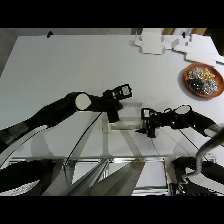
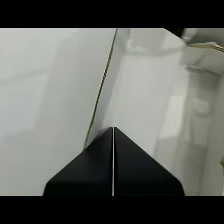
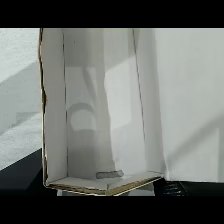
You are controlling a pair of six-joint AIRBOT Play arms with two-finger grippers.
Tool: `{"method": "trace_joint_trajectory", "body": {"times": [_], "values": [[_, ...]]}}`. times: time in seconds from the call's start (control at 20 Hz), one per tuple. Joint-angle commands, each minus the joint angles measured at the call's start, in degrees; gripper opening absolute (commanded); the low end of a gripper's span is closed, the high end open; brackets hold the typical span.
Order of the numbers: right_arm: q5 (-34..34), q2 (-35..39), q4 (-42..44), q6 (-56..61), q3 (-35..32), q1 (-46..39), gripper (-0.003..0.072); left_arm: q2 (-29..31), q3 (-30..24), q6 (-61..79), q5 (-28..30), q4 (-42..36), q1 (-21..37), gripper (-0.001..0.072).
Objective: Fold the box and place the chain.
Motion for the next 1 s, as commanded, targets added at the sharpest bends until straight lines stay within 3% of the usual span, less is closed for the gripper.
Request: {"method": "trace_joint_trajectory", "body": {"times": [0.0, 0.1, 0.15, 0.25, 0.35, 0.4, 0.6, 0.75, 0.95], "values": [[0.0, 0.0, 0.1, 0.0, 0.0, 0.0, 0.0466, 6.3, 0.0, -0.2, -14.6, 7.7, 0.3, 0.0006], [0.0, 0.0, 0.1, 0.0, 0.0, 0.0, 0.0466, 6.7, -0.6, -0.1, -20.6, 10.3, 1.0, 0.0007], [0.0, 0.0, 0.1, 0.0, 0.0, 0.0, 0.0466, 6.6, -1.8, 0.4, -20.5, 10.4, 1.7, 0.0011], [0.0, 0.0, 0.1, 0.0, 0.0, 0.0, 0.0466, 6.6, -5.3, 3.7, -16.7, 9.9, 3.2, 0.0014], [0.0, 0.0, 0.1, 0.0, 0.0, 0.0, 0.0466, 6.4, -8.8, 8.9, -12.1, 8.4, 4.2, 0.0063], [0.0, 0.0, 0.1, 0.0, 0.0, 0.0, 0.0466, 5.9, -9.7, 10.8, -11.4, 8.0, 4.2, 0.0093], [0.0, 0.0, 0.1, 0.0, 0.0, 0.0, 0.0466, 2.3, -10.1, 14.5, -11.3, 8.1, 4.2, 0.0094], [0.0, 0.0, 0.1, 0.0, 0.0, 0.0, 0.0466, 1.0, -10.1, 14.5, -11.3, 9.5, 4.2, 0.0284], [0.0, 0.0, 0.1, 0.0, 0.0, 0.0, 0.0466, 1.0, -10.1, 15.3, -7.9, 9.6, 4.6, 0.0294]]}}
